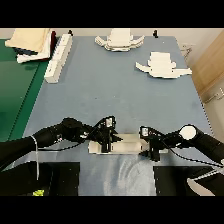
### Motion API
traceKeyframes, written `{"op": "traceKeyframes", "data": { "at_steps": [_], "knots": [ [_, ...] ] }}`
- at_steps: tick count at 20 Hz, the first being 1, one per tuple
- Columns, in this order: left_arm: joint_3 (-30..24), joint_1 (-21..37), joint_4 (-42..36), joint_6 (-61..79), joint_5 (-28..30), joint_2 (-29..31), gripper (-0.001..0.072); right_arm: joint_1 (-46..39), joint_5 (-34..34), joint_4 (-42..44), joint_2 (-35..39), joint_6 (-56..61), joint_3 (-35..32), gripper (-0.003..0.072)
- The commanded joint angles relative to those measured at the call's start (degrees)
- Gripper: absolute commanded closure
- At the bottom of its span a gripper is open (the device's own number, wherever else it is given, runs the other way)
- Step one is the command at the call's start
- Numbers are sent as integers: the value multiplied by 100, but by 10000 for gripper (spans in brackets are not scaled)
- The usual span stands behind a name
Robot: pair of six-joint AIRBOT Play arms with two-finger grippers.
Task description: Fold the box.
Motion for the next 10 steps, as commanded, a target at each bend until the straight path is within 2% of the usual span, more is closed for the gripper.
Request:
{"op": "traceKeyframes", "data": {
  "at_steps": [1, 6, 10],
  "knots": [
    [7, 4, 0, 0, 0, 4, 693, 26, 4, -4, 9, 4, -4, 93],
    [7, 4, 0, 0, 0, 4, 693, 26, -63, -70, 7, 4, -4, 101],
    [4, 4, 0, 0, 0, 4, 693, 26, -76, -153, 9, 74, -4, 151]
  ]
}}
